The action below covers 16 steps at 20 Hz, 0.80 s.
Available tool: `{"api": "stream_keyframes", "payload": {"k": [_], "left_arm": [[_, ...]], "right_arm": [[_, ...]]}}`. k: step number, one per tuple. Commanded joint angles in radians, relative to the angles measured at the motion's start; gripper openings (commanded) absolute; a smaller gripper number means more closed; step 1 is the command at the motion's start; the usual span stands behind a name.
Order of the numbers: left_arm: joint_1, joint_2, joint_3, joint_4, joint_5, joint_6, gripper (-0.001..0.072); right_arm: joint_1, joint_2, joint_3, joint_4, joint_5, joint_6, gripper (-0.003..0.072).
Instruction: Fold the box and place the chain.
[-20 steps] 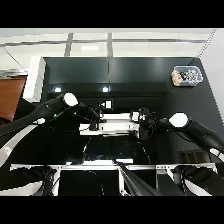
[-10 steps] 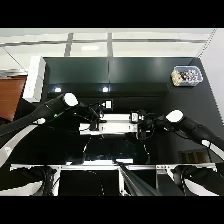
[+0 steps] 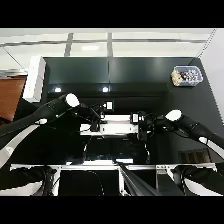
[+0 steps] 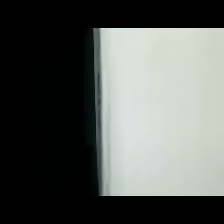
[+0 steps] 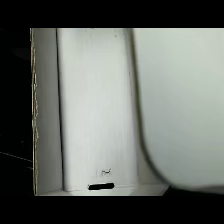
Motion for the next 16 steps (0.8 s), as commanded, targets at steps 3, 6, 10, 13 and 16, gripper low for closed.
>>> {"api": "stream_keyframes", "payload": {"k": [3,6,10,13,16], "left_arm": [[-0.001,-0.001,0.001,0.001,0.0,0.0,0.0026],[-0.001,-0.001,0.001,0.001,0.0,0.0,0.0026],[-0.001,-0.001,0.001,0.001,0.002,0.0,0.0026],[-0.001,-0.001,0.001,0.001,0.001,0.0,0.0026],[-0.001,-0.001,0.001,0.001,0.001,0.0,0.0026]], "right_arm": [[0.04,-0.019,0.015,-0.105,-0.023,0.077,0.0707],[0.044,-0.024,0.019,-0.106,-0.043,0.104,0.0707],[0.044,-0.025,0.019,-0.106,-0.056,0.114,0.0707],[0.046,-0.025,0.019,-0.106,-0.057,0.113,0.0707],[0.046,-0.025,0.019,-0.106,-0.056,0.113,0.0706]]}}
